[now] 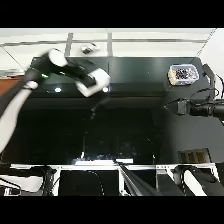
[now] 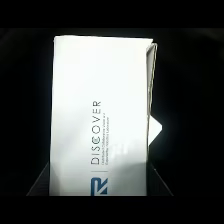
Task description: Fold the box and place the chain.
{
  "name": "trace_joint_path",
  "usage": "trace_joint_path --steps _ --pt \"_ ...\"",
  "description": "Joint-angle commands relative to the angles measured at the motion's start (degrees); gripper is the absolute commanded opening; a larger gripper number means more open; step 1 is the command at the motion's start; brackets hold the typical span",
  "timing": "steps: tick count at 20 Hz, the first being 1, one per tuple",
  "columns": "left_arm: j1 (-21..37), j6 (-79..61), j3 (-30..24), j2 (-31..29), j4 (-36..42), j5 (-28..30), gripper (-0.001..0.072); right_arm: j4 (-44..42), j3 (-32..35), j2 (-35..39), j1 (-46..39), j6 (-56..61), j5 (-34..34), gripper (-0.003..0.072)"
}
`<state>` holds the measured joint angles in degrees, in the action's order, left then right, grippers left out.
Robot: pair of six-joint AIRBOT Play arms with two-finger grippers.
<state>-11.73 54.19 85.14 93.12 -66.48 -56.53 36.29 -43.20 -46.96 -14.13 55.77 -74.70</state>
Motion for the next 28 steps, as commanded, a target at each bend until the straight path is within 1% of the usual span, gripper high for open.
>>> trace_joint_path --steps 1,3,4,6,7,9,11,13,14,15,16,17,19,20,22,23,24,25,26,28 --pt "18.45 18.78 2.84 0.96 -4.17 0.55 0.0341 -0.24 0.02 0.02 -0.04 0.17 0.37 0.0016" --pt "27.54 19.47 4.22 3.76 -1.49 0.94 0.0355 -0.5 0.02 0.02 -0.04 0.17 0.87 0.0016" --pt "30.36 19.43 5.84 5.66 -1.44 0.96 0.0355 -0.52 0.02 0.02 -0.04 0.17 1.75 0.0016" --pt "34.03 19.23 11.23 10.54 -2.69 0.79 0.0355 -1.44 0.02 0.0 -0.04 0.22 3.8 0.0016" --pt "34.93 18.56 14.25 13.11 -3.13 0.26 0.0355 -2.47 0.02 0.0 -0.04 0.22 4.98 0.0016" --pt "34.82 14.8 20.11 18.23 -5.64 -1.7 0.0355 -4.68 0.02 0.0 -0.04 0.2 7.41 0.0016" --pt "33.07 13.11 25.27 22.53 -12.41 -2.91 0.0355 -5.18 0.02 0.0 -0.04 0.2 9.38 0.0016" --pt "31.23 13.14 27.8 24.94 -18.29 -2.75 0.0355 -5.18 0.02 -0.02 -0.04 0.22 9.81 0.0016" --pt "30.58 13.33 28.59 25.75 -19.17 -2.8 0.0356 -5.18 0.02 -0.02 -0.04 0.22 9.81 0.0016" --pt "30.1 13.79 29.31 26.32 -18.8 -3.02 0.0425 -5.18 0.02 -0.02 -0.04 0.22 9.79 0.0016" --pt "29.66 15.04 29.79 26.36 -18.03 -3.06 0.0656 -5.18 0.02 -0.02 -0.04 0.22 9.79 0.0016" --pt "29.11 18.01 31.08 26.25 -18.05 -3.28 0.0706 -5.18 0.02 -0.02 -0.04 0.22 9.79 0.0016" --pt "28.24 22.4 34.34 24.85 -18.12 -4.74 0.0707 -5.25 0.02 -0.02 -0.02 0.2 9.53 0.0016" --pt "27.96 22.71 34.93 23.1 -18.08 -4.98 0.0707 -5.25 0.02 -0.02 -0.02 0.2 9.29 0.0016" --pt "27.54 23.76 34.93 17.84 -18.08 -6.29 0.0705 -5.68 0.02 -0.02 -0.02 0.17 9.29 0.0016" --pt "27.54 27.17 34.88 15.34 -17.99 -7.56 0.07 -6.08 0.02 -0.02 0.31 0.15 9.51 0.0016" --pt "27.54 30.01 34.8 12.79 -16.59 -9.55 0.0613 -5.95 0.02 -0.02 1.4 0.13 10.38 0.0016" --pt "27.54 30.73 33.66 9.86 -12.9 -11.54 0.028 -5.73 0.02 -0.04 3.32 -0.15 11.96 0.0016" --pt "27.54 30.16 31.58 6.88 -8.63 -12.46 0.003 -5.66 0.02 -0.09 6.05 -0.55 14.23 0.0016" --pt "26.49 28.94 24.85 -0.2 0.22 -12.2 0.0025 -4.28 0.02 -0.11 11.56 -0.52 21.14 0.0016"
